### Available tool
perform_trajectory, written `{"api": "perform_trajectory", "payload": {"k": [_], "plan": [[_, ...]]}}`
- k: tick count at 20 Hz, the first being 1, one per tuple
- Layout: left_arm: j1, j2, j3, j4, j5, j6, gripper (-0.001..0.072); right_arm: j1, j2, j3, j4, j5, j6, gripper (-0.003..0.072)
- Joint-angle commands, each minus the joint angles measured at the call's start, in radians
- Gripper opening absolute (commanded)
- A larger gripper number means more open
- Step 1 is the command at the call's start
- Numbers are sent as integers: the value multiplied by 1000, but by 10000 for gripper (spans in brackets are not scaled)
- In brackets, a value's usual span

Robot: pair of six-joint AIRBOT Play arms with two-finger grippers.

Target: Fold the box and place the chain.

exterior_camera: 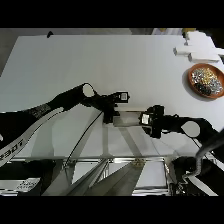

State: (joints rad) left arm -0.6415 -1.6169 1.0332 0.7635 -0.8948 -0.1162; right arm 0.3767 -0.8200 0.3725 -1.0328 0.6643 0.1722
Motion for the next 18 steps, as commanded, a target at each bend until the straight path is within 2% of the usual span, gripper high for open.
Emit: {"api": "perform_trajectory", "payload": {"k": [1, 8, 14, 18], "plan": [[0, 0, 0, 0, 0, 0, 11, -87, -94, 22, 141, 76, -140, 686], [0, 0, 0, 0, 0, 0, 11, -201, -207, 23, 418, 117, -483, 685], [0, 0, 0, 0, 0, 0, 11, -278, -301, 23, 477, 169, -636, 655], [0, 0, 0, 0, 0, 0, 11, -282, -360, 23, 569, 195, -753, 654]]}}
